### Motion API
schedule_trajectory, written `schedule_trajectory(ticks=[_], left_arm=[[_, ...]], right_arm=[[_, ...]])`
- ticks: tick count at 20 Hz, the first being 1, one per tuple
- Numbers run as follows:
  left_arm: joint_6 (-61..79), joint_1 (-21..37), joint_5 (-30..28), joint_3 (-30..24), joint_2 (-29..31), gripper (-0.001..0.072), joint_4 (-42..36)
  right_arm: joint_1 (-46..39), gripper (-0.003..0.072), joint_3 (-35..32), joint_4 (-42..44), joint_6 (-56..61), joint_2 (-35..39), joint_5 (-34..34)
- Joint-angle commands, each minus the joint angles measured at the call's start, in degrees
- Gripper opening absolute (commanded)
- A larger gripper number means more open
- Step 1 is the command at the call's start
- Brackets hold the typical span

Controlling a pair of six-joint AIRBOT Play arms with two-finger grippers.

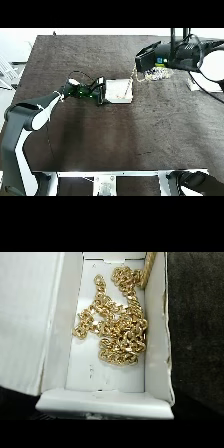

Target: Fold the box and place the chain.

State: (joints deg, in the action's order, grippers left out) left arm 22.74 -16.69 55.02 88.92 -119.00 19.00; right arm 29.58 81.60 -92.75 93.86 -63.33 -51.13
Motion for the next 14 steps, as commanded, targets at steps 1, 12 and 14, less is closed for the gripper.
schedule_trajectory(ticks=[1,12,14], left_arm=[[0.0,0.04,-0.02,0.02,0.04,0.0514,0.0],[0.02,0.04,-0.04,0.02,0.04,0.0515,0.02],[0.02,0.04,-0.07,0.02,0.04,0.0515,0.02]], right_arm=[[0.9,0.0006,-4.13,-0.31,4.61,0.15,3.06],[1.01,0.0006,-22.21,1.7,15.69,-7.04,28.3],[1.01,0.0007,-22.53,2.6,15.67,-13.27,32.52]])
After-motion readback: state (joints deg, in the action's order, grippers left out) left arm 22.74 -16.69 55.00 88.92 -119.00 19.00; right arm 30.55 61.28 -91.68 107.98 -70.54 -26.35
